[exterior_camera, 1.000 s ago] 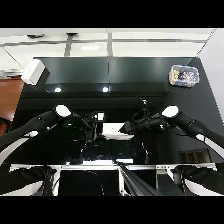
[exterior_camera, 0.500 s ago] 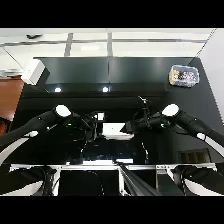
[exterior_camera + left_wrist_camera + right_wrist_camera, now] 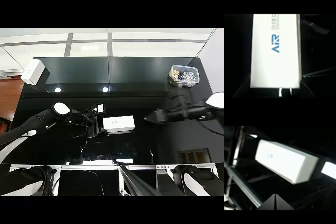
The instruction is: Fold the box and place the chain.
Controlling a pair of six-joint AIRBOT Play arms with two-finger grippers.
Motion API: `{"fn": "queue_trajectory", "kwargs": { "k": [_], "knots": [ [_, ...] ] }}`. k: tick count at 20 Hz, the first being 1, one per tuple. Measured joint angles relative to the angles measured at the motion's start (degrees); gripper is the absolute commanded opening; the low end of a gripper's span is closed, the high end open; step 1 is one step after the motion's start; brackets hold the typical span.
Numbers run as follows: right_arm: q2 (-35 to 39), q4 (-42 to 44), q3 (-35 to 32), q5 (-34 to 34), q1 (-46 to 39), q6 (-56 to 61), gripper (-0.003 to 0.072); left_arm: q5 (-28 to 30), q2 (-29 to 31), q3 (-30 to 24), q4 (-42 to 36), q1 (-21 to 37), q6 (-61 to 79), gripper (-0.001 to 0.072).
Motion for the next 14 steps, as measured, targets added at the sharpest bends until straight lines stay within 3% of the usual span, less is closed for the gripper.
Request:
{"fn": "queue_trajectory", "kwargs": {
  "k": [7,14],
  "knots": [
    [5.49,-4.66,0.17,5.44,-9.42,1.62,0.0014,-3.87,2.25,5.99,-2.86,-1.4,-0.83,0.0708],
    [6.05,-5.33,0.17,3.76,-10.47,1.81,0.0014,-0.15,-7.04,13.42,-8.15,-6.45,-6.86,0.0708]
  ]
}}
